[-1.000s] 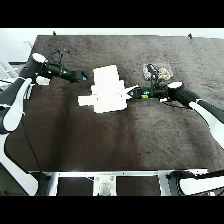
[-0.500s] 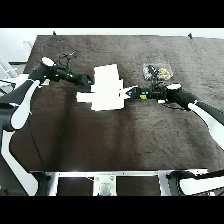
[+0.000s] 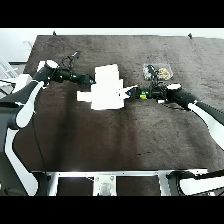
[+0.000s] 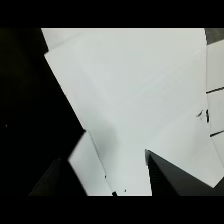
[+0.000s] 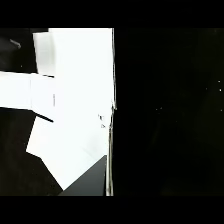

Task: Fold the box and place the chain.

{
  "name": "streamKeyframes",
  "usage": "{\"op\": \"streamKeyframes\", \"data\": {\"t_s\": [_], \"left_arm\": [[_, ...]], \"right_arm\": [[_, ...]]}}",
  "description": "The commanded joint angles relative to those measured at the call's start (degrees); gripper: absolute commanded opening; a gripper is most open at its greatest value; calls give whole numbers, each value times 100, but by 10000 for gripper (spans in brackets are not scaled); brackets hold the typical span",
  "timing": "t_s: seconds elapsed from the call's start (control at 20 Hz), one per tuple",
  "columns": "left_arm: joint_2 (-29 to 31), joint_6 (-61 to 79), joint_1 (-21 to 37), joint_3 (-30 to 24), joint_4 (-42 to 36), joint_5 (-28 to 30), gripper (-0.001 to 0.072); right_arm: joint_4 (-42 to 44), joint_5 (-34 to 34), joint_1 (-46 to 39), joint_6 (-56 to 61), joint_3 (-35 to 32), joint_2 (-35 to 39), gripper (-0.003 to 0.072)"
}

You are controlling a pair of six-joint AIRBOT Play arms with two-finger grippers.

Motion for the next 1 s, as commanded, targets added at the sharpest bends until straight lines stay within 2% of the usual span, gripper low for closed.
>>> {"op": "streamKeyframes", "data": {"t_s": [0.0, 0.15, 0.35, 0.5, 0.7, 0.85, 0.9, 0.95], "left_arm": [[-20, 120, -7, 260, 4, 195, 588], [-52, 72, -7, 328, 68, 358, 587], [-315, -15, -9, 328, 52, 15, 587], [-409, 136, -9, 332, -201, -20, 587], [-485, 166, -55, 343, -175, -87, 585], [-494, 219, -55, 343, -160, -354, 583], [-507, 240, -57, 343, -225, -472, 496], [-531, 317, -57, 343, -345, -546, 487]], "right_arm": [[2, 7, 4, -111, -2, 0, 9], [2, 4, 4, -140, 0, 0, 9], [4, 4, 4, -142, 0, 0, 9], [4, 7, 4, -155, 0, 0, 9], [7, 4, 2, -155, 0, 0, 9], [7, 4, 2, -155, 0, 0, 9], [4, 4, 2, -155, 0, 0, 9], [4, 4, 2, -155, 0, 0, 9]]}}
